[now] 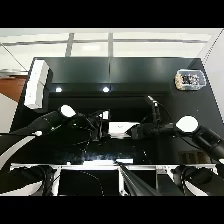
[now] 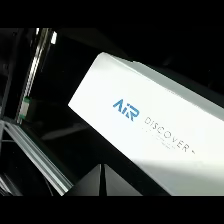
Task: Fold the box and place the chain.
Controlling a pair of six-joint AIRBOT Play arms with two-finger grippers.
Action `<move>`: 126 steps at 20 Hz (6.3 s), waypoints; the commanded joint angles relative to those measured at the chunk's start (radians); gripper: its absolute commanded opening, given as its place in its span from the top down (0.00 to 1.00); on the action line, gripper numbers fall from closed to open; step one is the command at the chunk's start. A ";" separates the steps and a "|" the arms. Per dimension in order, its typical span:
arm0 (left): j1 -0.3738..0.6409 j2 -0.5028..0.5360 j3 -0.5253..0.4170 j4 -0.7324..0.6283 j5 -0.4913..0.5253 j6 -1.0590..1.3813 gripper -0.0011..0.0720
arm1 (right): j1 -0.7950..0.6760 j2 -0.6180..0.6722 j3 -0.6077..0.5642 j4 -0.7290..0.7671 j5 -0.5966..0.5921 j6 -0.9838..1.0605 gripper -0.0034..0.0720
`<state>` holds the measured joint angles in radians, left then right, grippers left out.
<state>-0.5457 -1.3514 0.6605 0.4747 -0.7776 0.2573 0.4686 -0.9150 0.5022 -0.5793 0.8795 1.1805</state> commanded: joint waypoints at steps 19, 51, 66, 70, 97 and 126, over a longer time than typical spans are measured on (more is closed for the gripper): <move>0.000 0.000 0.000 0.000 0.000 0.000 0.51 | -0.003 -0.150 -0.013 0.043 -0.074 -0.018 0.92; 0.032 0.229 0.000 0.258 -0.050 -0.402 0.00 | -0.505 0.095 0.071 0.021 0.187 -0.061 0.90; -0.231 -0.073 0.348 0.343 -0.064 -0.560 0.00 | -0.506 0.095 0.070 0.017 0.137 -0.158 0.90; -0.247 -0.079 0.348 0.354 -0.027 -0.560 0.00 | -0.506 0.095 0.070 0.017 0.128 -0.169 0.90; -0.259 -0.150 0.348 0.389 -0.033 -0.583 0.01 | -0.506 0.095 0.070 -0.005 0.086 -0.175 0.90; 0.858 0.329 0.083 0.782 -0.419 -1.302 0.75 | -0.631 0.095 0.070 0.003 0.085 -0.167 0.90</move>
<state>0.1188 -1.0737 0.8001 1.2434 -1.1599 -0.9966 -0.1612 -0.8207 0.5724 -0.5762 0.9615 1.0134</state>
